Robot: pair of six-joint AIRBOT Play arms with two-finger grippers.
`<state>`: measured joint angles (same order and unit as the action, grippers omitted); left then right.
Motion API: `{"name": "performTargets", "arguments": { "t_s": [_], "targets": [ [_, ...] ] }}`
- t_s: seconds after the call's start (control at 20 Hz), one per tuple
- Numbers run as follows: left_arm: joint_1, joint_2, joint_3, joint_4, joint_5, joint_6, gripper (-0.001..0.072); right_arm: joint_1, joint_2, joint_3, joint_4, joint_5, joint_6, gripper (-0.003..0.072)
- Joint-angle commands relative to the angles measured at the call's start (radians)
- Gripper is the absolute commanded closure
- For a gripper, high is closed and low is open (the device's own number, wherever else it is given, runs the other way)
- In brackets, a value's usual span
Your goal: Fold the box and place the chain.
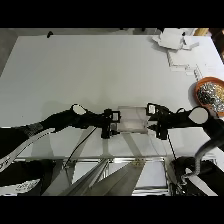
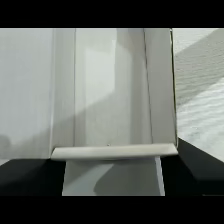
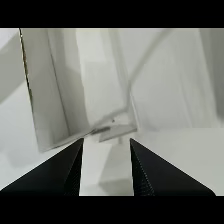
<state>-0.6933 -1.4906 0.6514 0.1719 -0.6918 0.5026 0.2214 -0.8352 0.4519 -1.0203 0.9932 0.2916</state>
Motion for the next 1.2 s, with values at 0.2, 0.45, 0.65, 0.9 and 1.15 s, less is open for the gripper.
{"name": "performTargets", "arguments": {
  "t_s": [0.2,0.45,0.65,0.9,1.15],
  "targets": [
    [0.0,0.0,0.001,0.001,0.0,0.002,0.0503,-0.197,0.108,0.0,-0.08,0.009,0.537,0.0583],
    [0.0,0.0,0.001,0.001,0.0,0.002,0.0503,-0.428,0.077,-0.003,-0.078,-0.042,0.667,0.0667],
    [0.0,0.0,0.001,0.001,0.0,0.002,0.0503,-0.497,-0.049,-0.085,0.0,-0.044,0.71,0.0667],
    [0.0,0.0,0.001,0.001,-0.001,0.002,0.0503,-0.497,-0.17,-0.141,0.176,-0.027,0.638,0.0668],
    [0.0,0.0,0.001,0.001,-0.001,0.002,0.0503,-0.497,-0.175,-0.15,0.292,0.037,0.531,0.0667]
  ]
}}
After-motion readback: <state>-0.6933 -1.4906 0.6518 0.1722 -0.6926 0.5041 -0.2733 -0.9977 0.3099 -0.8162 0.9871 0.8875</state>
